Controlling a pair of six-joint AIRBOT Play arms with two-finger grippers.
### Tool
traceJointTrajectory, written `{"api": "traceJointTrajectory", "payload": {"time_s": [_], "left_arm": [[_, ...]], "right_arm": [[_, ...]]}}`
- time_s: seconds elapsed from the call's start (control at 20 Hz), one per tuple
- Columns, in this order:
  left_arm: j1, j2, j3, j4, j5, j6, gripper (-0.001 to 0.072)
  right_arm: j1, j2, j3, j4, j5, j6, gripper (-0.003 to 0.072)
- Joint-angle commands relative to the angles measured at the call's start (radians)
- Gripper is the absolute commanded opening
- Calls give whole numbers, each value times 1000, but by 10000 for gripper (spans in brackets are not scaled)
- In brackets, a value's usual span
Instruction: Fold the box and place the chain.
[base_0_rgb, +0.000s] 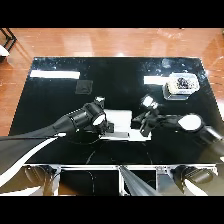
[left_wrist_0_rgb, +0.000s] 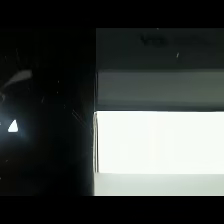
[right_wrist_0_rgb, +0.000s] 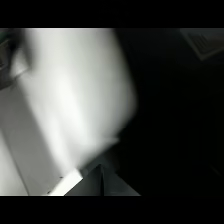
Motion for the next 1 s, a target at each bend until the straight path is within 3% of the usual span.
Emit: {"api": "traceJointTrajectory", "payload": {"time_s": [0.0, 0.2, 0.35, 0.5, 0.85, 0.9, 0.95], "left_arm": [[1, -1, -1, 4, 8, -6, 22], [17, -1, -12, -8, 13, -13, 22], [23, -1, -11, -8, 36, -13, 22], [23, -1, -12, -5, 35, -7, 22], [21, -1, -12, 0, 36, -5, 22], [21, -1, -12, 0, 35, -5, 22], [21, -1, -12, 0, 36, -5, 22]], "right_arm": [[-224, 111, 1, -6, 131, 263, 21], [-424, 80, -14, -157, 202, 731, 21], [-435, 1, -36, -245, 294, 829, 21], [-407, -107, -41, -184, 342, 849, 22], [-218, -262, -40, -89, 268, 864, 23], [-193, -263, -40, -74, 258, 850, 52], [-176, -263, -40, -49, 262, 833, 291]]}}
